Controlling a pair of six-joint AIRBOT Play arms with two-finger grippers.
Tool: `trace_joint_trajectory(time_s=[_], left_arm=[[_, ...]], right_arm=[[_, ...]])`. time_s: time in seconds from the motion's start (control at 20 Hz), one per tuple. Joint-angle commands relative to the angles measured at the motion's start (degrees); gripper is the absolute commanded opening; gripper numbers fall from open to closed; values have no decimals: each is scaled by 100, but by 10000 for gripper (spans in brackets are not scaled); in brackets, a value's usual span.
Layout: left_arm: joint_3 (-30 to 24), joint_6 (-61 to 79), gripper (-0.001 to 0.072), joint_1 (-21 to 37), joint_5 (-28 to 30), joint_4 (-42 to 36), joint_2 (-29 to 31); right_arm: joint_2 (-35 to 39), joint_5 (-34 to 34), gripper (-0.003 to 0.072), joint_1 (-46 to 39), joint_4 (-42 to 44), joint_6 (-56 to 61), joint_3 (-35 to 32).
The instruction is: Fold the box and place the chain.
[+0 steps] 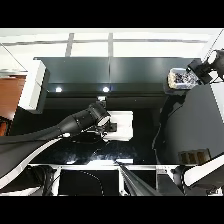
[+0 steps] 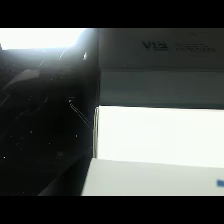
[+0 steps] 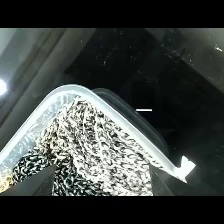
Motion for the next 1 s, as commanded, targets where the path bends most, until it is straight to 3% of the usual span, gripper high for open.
trace_joint_trajectory(time_s=[0.0, 0.2, 0.3, 0.35, 0.4, 0.45, 0.7, 0.95], left_arm=[[0, 33, 28, 0, 2, 2, -2], [0, 33, 29, 0, 2, 2, -2], [0, 33, 29, 0, 0, 2, -2], [0, 33, 28, 0, 0, 2, -2], [0, 33, 29, 0, 2, 2, -2], [0, 33, 28, 0, 2, 2, -2], [0, 33, 28, 0, 2, 0, -2], [0, 33, 28, 0, 2, 0, -2]], right_arm=[[-173, -184, 667, -31, 26, -2, 26], [-315, -229, 667, -68, 7, 2, 26], [-363, -328, 590, -101, 125, -7, 26], [-367, -380, 464, -101, 138, -11, 26], [-363, -365, 200, -101, 195, -136, 52], [-361, -361, 59, -101, 363, -472, 98], [-251, 396, 48, -114, 481, -1397, 682], [640, 879, 45, -151, 597, -2629, 1084]])
